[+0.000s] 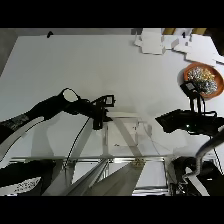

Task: Fold the box and place the chain.

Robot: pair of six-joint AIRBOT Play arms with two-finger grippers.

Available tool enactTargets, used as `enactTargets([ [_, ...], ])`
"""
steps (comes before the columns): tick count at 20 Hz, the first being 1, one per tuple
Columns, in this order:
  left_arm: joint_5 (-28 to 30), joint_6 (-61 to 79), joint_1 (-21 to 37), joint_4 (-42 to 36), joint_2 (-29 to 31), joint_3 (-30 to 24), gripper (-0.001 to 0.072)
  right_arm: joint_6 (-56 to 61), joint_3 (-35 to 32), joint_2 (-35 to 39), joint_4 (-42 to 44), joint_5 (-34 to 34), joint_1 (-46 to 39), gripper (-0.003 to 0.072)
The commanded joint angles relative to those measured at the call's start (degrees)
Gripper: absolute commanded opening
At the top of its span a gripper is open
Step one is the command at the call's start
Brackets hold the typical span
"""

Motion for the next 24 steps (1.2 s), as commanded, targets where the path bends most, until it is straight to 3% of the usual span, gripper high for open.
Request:
enactTargets([
  [1, 4.59, 7.17, -1.9, -3.91, -1.57, -0.2, 0.0004, -0.42, 0.0, 0.02, 0.22, -0.63, 0.04, 0.034],
  [4, 4.57, 13.25, -3.3, -5.35, -3.08, -0.2, 0.0004, -0.42, -0.11, 0.0, 0.09, -1.09, 0.04, 0.034],
  [13, 8.48, 12.07, -3.43, -5.14, -4.31, -0.2, 0.0007, -1.9, -0.11, 0.0, -0.11, -1.07, 0.04, 0.034],
  [24, 8.31, 12.09, -3.43, -5.14, -4.31, -0.2, 0.0007, -1.92, -0.11, 0.0, -0.13, -1.05, 0.04, 0.034],
])
